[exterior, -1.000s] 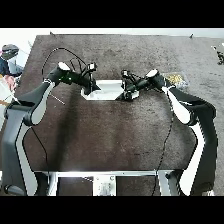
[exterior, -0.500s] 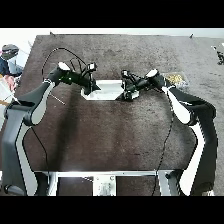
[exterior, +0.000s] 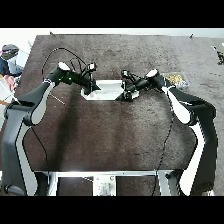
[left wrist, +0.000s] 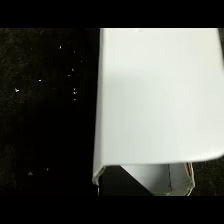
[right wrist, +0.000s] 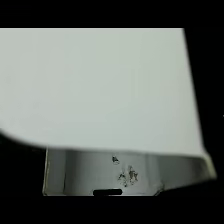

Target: Fold the box and place the chain.

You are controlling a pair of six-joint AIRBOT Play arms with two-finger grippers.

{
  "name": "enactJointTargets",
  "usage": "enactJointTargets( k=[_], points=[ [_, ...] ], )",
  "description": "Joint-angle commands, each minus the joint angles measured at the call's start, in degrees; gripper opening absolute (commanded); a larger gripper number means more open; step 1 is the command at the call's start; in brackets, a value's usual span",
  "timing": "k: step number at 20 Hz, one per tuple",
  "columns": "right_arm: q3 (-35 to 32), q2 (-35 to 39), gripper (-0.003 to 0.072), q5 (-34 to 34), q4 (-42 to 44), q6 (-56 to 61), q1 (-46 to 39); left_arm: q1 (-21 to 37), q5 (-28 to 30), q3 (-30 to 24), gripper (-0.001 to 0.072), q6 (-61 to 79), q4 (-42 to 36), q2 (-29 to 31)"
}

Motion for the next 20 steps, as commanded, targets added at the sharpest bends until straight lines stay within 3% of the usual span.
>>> enactJointTargets(
  k=[1, 6, 7, 8, 9, 10, 13, 20],
  points=[
    [0.04, -0.04, 0.0461, 0.07, 0.02, 0.00, 0.07, 0.04, -0.07, -0.02, 0.0011, 0.00, -0.07, -0.02],
    [0.04, -0.04, 0.0461, 0.07, 0.02, 0.00, 0.07, 0.04, 0.57, 0.00, 0.0013, 0.04, -0.07, -0.02],
    [0.04, -0.04, 0.0461, 0.07, 0.02, 0.00, 0.04, 0.04, 0.44, 0.00, 0.0198, 0.04, -0.07, -0.02],
    [0.04, -0.04, 0.0461, 0.09, 0.02, 0.00, 0.07, 0.07, 0.98, 0.00, 0.0456, -0.02, -0.09, -0.02],
    [0.04, -0.04, 0.0461, 0.07, 0.02, 0.00, 0.07, 0.07, 1.05, 0.07, 0.0403, 0.02, -0.07, 0.02],
    [0.04, -0.04, 0.0461, 0.09, 0.02, 0.00, 0.07, 0.20, 0.87, 0.24, 0.0398, -0.02, -0.09, 0.15],
    [0.04, -0.04, 0.0461, 0.09, 0.02, 0.00, 0.07, 1.44, -1.73, 0.44, 0.0397, -0.15, -1.03, 2.16],
    [0.04, -0.04, 0.0461, 0.07, 0.02, 0.00, 0.07, 6.25, -14.60, 0.94, 0.0397, -5.86, -2.78, 8.33]
  ],
)
